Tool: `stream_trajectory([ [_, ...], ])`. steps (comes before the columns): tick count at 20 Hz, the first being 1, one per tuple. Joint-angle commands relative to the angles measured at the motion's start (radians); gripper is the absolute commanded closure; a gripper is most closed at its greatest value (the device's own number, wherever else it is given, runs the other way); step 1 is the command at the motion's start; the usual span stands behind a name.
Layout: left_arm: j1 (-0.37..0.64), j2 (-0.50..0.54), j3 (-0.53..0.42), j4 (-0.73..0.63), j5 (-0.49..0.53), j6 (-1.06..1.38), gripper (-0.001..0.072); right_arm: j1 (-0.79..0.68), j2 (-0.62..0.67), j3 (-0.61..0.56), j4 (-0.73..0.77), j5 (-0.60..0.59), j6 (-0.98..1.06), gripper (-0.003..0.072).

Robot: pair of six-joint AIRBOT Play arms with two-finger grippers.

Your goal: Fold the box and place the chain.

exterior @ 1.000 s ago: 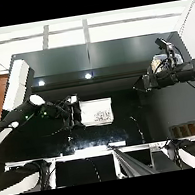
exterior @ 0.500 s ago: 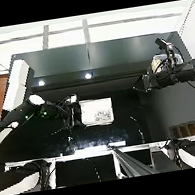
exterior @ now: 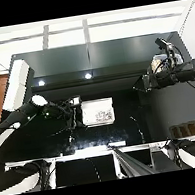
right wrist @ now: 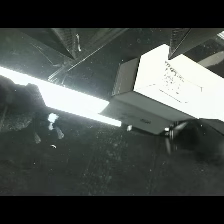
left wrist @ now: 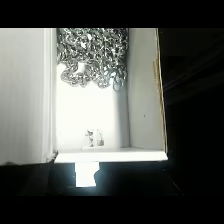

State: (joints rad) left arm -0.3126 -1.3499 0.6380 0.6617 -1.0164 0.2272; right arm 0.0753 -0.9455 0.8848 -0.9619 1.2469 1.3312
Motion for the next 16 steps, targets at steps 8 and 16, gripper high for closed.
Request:
stream_trajectory([
  [8, -0.009, 0.000, 0.001, 0.007, 0.022, -0.022, 0.0178, 0.000, 0.000, 0.000, 0.000, -0.001, 0.001, -0.0011],
  [16, -0.009, 0.000, 0.001, 0.007, 0.021, -0.021, 0.0306, 0.080, -0.030, 0.000, 0.000, -0.048, 0.036, -0.0011],
])
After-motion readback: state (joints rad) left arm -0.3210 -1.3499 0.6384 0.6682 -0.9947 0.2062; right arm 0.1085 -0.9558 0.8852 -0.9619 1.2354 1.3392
